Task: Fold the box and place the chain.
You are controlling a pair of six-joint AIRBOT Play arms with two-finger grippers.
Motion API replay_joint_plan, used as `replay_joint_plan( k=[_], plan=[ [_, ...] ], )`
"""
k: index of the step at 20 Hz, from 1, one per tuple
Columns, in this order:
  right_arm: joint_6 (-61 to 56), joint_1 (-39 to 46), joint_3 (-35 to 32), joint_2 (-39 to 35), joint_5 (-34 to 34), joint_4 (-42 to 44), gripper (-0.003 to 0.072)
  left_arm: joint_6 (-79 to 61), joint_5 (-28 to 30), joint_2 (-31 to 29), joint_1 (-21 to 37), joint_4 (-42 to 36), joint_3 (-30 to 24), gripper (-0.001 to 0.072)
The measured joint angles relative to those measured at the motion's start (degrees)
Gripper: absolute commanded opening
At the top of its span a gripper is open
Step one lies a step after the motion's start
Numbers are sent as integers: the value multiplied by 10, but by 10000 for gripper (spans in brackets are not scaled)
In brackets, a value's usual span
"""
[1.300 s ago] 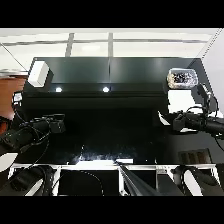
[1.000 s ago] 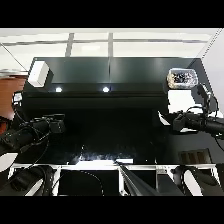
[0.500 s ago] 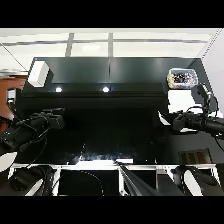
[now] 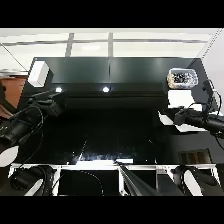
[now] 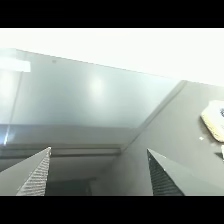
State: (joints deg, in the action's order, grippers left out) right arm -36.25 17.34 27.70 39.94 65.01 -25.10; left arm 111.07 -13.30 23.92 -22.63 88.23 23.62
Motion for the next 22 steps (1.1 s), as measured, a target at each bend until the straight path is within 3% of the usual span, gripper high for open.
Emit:
replay_joint_plan(
  k=[3,9,10,11,16,19,22],
  plan=[
    [0,0,0,0,-6,24,43,-41,-14,83,5,2,47,702],
    [0,0,0,0,-49,39,44,-129,-125,296,6,11,207,703],
    [0,0,0,0,-57,40,233,-136,-141,326,6,12,231,703],
    [0,0,0,0,-67,43,703,-140,-145,352,7,14,253,703],
    [-1,4,12,3,-155,29,699,-150,-166,437,7,18,328,702],
    [-76,49,79,39,-217,-109,700,-152,-174,457,6,18,346,702],
    [-186,158,185,135,-251,-273,701,-153,-180,464,6,18,352,702]
  ],
)
